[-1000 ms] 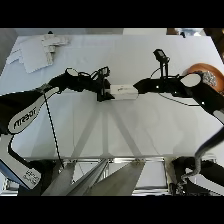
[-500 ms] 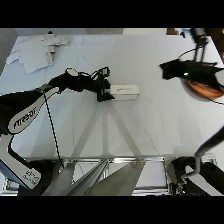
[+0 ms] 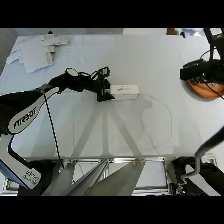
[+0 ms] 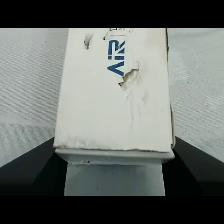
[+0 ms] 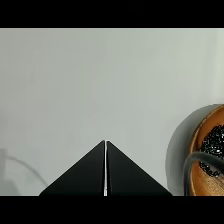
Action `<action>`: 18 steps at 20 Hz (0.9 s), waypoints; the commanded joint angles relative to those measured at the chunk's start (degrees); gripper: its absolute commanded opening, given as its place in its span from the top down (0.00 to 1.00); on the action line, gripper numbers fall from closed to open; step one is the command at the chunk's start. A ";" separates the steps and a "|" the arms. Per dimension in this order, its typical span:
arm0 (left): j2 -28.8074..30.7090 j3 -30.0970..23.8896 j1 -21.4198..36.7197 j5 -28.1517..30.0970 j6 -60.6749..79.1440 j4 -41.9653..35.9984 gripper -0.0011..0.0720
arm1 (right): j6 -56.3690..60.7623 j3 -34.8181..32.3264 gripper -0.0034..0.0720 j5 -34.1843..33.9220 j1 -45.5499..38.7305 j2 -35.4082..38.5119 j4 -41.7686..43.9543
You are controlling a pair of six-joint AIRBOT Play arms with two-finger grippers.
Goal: Fold the box and place the chain.
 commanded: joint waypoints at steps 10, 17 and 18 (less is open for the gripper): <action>5.27 0.02 -0.35 -2.36 -3.52 -1.84 0.97 | 1.07 0.09 0.94 0.15 -0.15 0.15 -2.27; 22.14 0.02 -0.02 12.33 -14.01 -1.70 0.97 | 1.07 0.09 0.94 0.15 -0.15 0.15 -2.27; 24.50 0.00 0.22 16.00 -15.34 -1.70 0.97 | 1.07 0.09 0.94 0.15 -0.15 0.15 -2.27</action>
